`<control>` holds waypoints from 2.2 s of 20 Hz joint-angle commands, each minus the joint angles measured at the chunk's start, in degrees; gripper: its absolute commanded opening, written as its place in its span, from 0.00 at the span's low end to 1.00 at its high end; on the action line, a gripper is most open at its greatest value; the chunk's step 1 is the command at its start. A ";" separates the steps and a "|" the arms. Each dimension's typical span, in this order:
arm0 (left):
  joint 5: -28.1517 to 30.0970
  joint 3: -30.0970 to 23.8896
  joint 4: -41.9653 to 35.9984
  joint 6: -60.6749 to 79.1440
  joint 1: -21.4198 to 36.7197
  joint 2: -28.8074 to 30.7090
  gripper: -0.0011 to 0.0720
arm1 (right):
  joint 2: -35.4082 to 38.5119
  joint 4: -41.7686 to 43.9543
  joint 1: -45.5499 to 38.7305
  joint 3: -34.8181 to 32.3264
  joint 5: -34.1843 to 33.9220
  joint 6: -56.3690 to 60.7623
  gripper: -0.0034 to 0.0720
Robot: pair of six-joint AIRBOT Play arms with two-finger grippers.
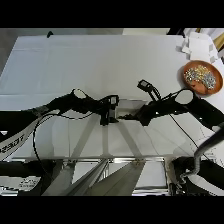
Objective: Fold the box and place the chain.
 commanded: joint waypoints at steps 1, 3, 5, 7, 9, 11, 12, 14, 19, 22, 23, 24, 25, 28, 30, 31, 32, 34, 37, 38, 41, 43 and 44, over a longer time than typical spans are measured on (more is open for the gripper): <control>0.02 0.02 0.00 0.00 0.04 0.04 0.41 | -0.68 -0.39 0.04 -0.87 -2.29 0.04 0.07; 0.02 0.02 0.00 0.00 0.04 0.04 0.41 | -0.66 -0.37 0.04 -0.87 -2.80 0.09 0.20; 0.02 0.02 0.00 0.00 0.04 0.04 0.41 | -0.59 -0.37 0.02 -0.83 -2.80 1.70 0.36; 0.02 0.02 0.00 0.00 0.04 0.04 0.41 | -0.11 0.35 -1.16 -0.79 -1.88 2.45 0.36; 0.00 0.02 0.00 0.00 0.04 0.04 0.41 | 1.66 0.92 -3.78 -0.79 0.11 2.43 0.36; 0.02 0.02 0.00 0.00 0.04 0.04 0.41 | 4.72 0.96 -6.78 -0.79 2.36 2.43 0.29; 0.02 0.02 0.00 0.00 0.04 0.04 0.41 | 6.23 0.92 -8.20 -0.79 3.32 2.36 0.27; 0.02 0.02 0.00 0.00 0.04 0.04 0.41 | 8.87 -0.07 -11.63 -0.81 4.98 1.84 0.27; 0.02 0.02 0.00 0.00 0.04 0.04 0.41 | 9.51 -12.07 -18.32 -0.83 7.28 -3.78 0.25; 0.02 0.02 0.00 0.00 0.04 0.04 0.41 | 7.74 -14.21 -18.34 -1.86 7.69 -15.15 0.29; 0.02 0.02 0.00 0.00 0.04 0.04 0.41 | 7.26 -13.49 -18.34 -2.99 7.80 -20.61 0.30; 0.00 0.02 0.00 0.00 0.04 0.04 0.41 | 7.21 -12.48 -18.14 -4.52 7.82 -25.42 0.31; 0.02 0.02 0.00 0.00 0.04 0.04 0.41 | 7.19 -11.91 -17.59 -6.08 7.39 -29.00 0.39; 0.02 0.02 0.00 0.00 0.04 0.04 0.41 | 7.19 -9.64 -14.40 -11.17 0.74 -36.72 0.45; 0.02 0.02 0.00 0.00 0.04 0.04 0.41 | 7.19 -9.53 -12.15 -13.09 -4.74 -37.83 0.45; 0.02 0.02 0.00 0.00 0.04 0.04 0.41 | 7.19 -9.53 -11.28 -13.51 -6.88 -37.83 0.45; 0.02 0.02 0.00 0.00 0.04 0.04 0.41 | 7.19 -9.44 -10.54 -13.60 -8.50 -37.90 0.45; 0.02 0.02 0.00 0.00 0.04 0.04 0.41 | 7.04 -7.58 -9.81 -13.60 -11.08 -38.91 0.45; 0.02 0.02 0.00 0.00 0.04 0.04 0.41 | 5.29 -0.39 -9.84 -13.60 -12.41 -42.82 0.45; 0.02 0.02 0.00 0.00 0.04 0.04 0.41 | 4.20 1.20 -9.84 -13.60 -12.39 -43.91 0.45; 0.02 0.02 0.00 0.00 0.04 0.04 0.41 | 2.21 0.24 -9.84 -13.60 -12.41 -44.46 0.44; 0.02 0.02 0.00 0.00 0.04 0.04 0.41 | 2.23 0.17 -9.84 -13.60 -12.37 -44.44 0.44; 0.02 0.02 0.00 0.00 0.04 0.04 0.41 | 2.23 0.17 -9.84 -13.60 -12.37 -44.39 0.44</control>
